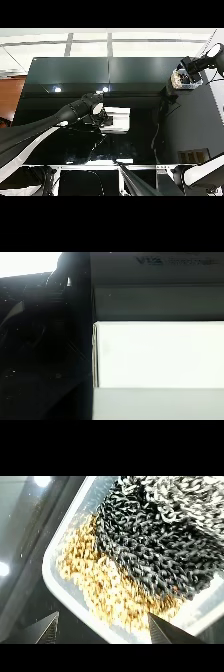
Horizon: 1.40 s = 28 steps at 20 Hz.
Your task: Fold the box and place the chain.
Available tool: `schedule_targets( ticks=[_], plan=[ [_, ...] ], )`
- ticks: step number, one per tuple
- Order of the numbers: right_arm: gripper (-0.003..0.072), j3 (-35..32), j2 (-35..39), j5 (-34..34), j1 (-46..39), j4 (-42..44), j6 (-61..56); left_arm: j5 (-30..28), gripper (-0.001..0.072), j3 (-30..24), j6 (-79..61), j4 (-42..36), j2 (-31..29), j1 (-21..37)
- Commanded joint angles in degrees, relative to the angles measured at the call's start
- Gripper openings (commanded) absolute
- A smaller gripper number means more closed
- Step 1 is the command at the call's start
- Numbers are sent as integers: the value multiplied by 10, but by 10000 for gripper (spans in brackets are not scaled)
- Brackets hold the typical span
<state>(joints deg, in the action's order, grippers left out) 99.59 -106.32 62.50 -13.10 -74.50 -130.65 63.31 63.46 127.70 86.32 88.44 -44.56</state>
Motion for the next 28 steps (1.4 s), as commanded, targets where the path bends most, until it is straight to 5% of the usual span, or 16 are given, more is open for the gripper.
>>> schedule_targets(
  ticks=[1,11,14,15,21,28],
  plan=[
    [599,14,-25,-10,-4,16,-24,2,27,0,0,0,0,0],
    [536,14,-55,12,-8,55,13,1,27,0,0,0,0,0],
    [44,15,-58,13,-8,55,43,2,27,0,0,0,0,0],
    [13,16,-51,13,-9,53,66,1,27,0,0,0,0,0],
    [13,22,41,20,-24,43,172,1,27,0,0,0,0,0],
    [11,24,235,29,-30,80,325,1,27,0,0,0,0,0]
  ],
)
